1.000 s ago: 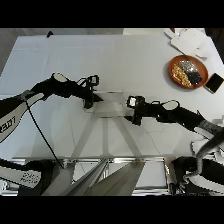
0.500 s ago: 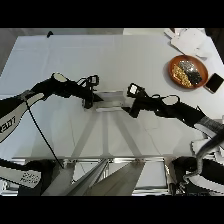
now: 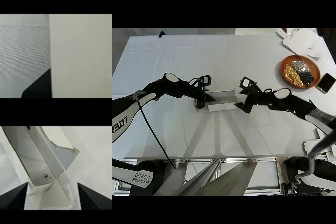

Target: Fold the box and place the chain.

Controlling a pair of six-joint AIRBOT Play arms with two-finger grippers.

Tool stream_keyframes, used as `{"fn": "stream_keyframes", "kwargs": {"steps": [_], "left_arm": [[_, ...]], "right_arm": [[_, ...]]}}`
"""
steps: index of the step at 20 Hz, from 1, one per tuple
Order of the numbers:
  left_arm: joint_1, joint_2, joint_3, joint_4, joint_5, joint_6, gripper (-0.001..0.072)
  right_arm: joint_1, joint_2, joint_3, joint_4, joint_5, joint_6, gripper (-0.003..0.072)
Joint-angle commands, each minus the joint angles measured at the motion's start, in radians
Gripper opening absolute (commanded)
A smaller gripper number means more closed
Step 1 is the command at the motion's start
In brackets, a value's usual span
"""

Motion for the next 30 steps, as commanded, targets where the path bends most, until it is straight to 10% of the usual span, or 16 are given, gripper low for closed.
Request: {"fn": "stream_keyframes", "kwargs": {"steps": [1,30], "left_arm": [[0.000,0.001,0.000,0.001,-0.002,0.001,0.0012],[0.000,0.001,0.000,0.001,-0.002,0.001,0.0012]], "right_arm": [[-0.037,-0.054,0.087,-0.089,0.112,0.009,0.0693],[-0.050,-0.307,0.304,-0.176,0.404,-0.046,0.0693]]}}
